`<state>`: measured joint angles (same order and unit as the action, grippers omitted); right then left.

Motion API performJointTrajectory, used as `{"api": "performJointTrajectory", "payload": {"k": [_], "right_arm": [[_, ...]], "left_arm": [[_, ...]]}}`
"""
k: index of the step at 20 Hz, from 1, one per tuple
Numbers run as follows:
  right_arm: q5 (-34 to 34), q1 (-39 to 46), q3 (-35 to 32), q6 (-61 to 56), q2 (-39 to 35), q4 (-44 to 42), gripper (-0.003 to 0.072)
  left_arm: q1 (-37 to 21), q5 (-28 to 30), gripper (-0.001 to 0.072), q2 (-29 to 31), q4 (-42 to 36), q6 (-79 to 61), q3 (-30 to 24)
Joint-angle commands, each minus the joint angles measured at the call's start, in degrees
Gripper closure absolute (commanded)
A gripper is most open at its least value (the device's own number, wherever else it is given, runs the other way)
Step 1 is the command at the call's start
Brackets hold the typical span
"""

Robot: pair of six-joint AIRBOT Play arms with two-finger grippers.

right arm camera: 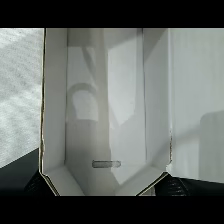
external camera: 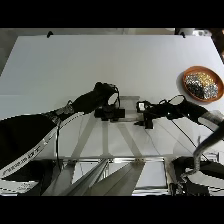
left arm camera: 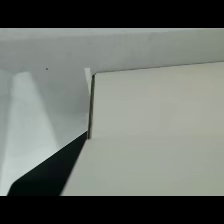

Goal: Fold the box and place the chain.

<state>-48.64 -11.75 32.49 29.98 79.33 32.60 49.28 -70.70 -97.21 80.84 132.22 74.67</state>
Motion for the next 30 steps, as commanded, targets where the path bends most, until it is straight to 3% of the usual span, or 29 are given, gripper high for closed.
{"api": "performJointTrajectory", "payload": {"k": [1, 2, 3, 4, 5, 11, 14, 15, 16, 17, 21, 26, 30], "right_arm": [[-0.02, 0.02, 0.0, -0.09, -0.04, -0.04, 0.0363], [-0.02, 0.02, 0.0, -0.09, -0.04, -0.04, 0.0363], [-0.02, 0.02, 0.0, -0.09, -0.04, -0.04, 0.0363], [-0.02, 0.02, 0.0, -0.09, -0.04, -0.04, 0.0363], [-0.02, 0.02, 0.0, -0.09, -0.04, -0.04, 0.0363], [-0.02, 0.02, 0.0, -0.09, -0.04, -0.04, 0.0363], [-0.02, 0.02, 0.0, -0.09, -0.04, -0.04, 0.0363], [-0.02, 0.02, 0.0, -0.09, -0.04, -0.04, 0.0363], [-0.02, 0.02, 0.0, -0.09, -0.04, -0.04, 0.0363], [-0.02, 0.02, 0.0, -0.09, -0.04, -0.04, 0.0363], [-0.02, 0.02, 0.0, -0.09, -0.04, -0.04, 0.0363], [-0.02, 0.02, 0.0, -0.09, -0.04, -0.04, 0.0363], [-0.02, 0.02, 0.0, -0.09, -0.04, -0.04, 0.0363]], "left_arm": [[0.02, 0.52, 0.0439, -0.57, 0.22, 0.02, 0.02], [0.02, 0.28, 0.0443, -0.85, 0.22, 0.02, 0.02], [0.04, -0.07, 0.0507, -1.11, 0.2, 0.04, 0.02], [0.04, -0.33, 0.0639, -1.25, 0.24, 0.02, -0.02], [0.04, -0.28, 0.0703, -1.22, 0.24, 0.02, -0.15], [0.11, -1.38, 0.0704, -1.22, 0.22, 0.66, -0.26], [0.24, -1.25, 0.067, -1.14, -1.7, -1.55, -0.26], [0.22, -1.66, 0.0581, -1.11, -2.78, -4.7, -0.26], [0.22, -2.32, 0.0447, -1.03, -3.91, -7.72, -0.26], [0.22, -2.86, 0.0405, -0.83, -4.15, -9.07, -0.26], [-0.24, -2.27, 0.036, 1.46, -4.11, -9.49, -0.26], [-2.67, -2.1, 0.036, 7.5, -4.35, -11.67, -0.26], [-7.17, -6.03, 0.0356, 15.13, -4.33, -24.15, -0.26]]}}
